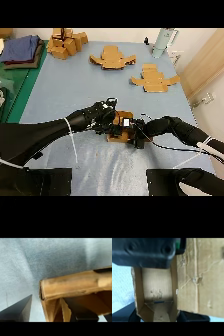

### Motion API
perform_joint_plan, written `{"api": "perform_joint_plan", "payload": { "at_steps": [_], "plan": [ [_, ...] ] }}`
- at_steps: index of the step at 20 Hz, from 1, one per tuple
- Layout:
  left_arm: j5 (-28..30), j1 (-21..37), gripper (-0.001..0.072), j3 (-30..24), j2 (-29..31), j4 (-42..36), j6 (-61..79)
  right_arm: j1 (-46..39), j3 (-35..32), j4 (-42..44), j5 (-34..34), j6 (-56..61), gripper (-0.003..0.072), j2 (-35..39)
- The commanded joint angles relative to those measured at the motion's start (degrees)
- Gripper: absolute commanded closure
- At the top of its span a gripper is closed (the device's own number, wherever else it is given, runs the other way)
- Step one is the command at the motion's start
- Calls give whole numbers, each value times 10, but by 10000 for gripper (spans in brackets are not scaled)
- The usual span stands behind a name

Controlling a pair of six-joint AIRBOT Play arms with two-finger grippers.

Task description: Fold the box.

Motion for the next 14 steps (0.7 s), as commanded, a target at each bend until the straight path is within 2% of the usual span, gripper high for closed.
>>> {"api": "perform_joint_plan", "payload": {
  "at_steps": [1,3,4,5,13,14],
  "plan": [
    [-17,-1,174,10,-15,1,-4,0,0,0,0,0,128,0],
    [-14,-2,502,10,-15,-3,-17,0,0,0,0,0,128,0],
    [-12,-3,606,11,-15,-3,-18,0,0,0,0,0,129,0],
    [-12,-5,679,12,-15,-3,-18,0,0,0,0,0,128,0],
    [-16,-9,692,14,-15,-19,-18,0,0,0,0,0,128,0],
    [-17,-9,542,17,-15,-19,-18,0,0,0,0,0,128,0]
  ]
}}
